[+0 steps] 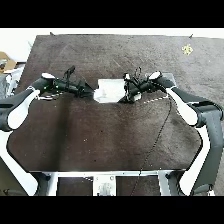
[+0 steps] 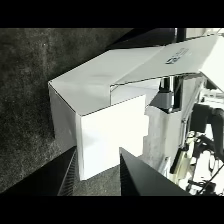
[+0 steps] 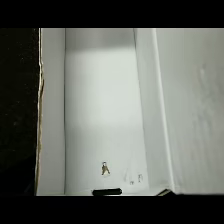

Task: Fold the box and place the chain.

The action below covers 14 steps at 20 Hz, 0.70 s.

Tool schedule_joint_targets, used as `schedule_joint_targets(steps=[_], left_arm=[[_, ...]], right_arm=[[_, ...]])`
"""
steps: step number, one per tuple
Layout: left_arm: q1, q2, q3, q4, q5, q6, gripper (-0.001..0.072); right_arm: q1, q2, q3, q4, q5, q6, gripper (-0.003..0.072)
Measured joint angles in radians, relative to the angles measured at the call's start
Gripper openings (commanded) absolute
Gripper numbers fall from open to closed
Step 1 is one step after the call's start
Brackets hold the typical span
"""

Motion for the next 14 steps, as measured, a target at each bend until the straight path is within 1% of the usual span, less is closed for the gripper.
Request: schedule_joint_targets(steps=[5,7,8,9,14], left_arm=[[-0.042,0.002,0.07,0.076,0.014,-0.076,0.0291],[-0.061,0.002,0.103,0.134,0.018,-0.12,0.0288],[-0.072,0.002,0.119,0.166,0.021,-0.145,0.025],[-0.085,0.002,0.136,0.206,0.025,-0.172,0.0229],[-0.153,0.002,0.207,0.373,0.049,-0.291,0.0232]], right_arm=[[0.0,0.0,0.0,0.0,0.0,0.0,0.0509],[0.0,0.0,0.0,0.0,0.0,0.0,0.0509],[0.0,0.0,0.0,0.0,0.0,0.0,0.0509],[0.0,0.0,0.0,0.0,0.0,0.0,0.0509],[0.0,0.0,0.0,0.0,0.0,0.0,0.0509]])
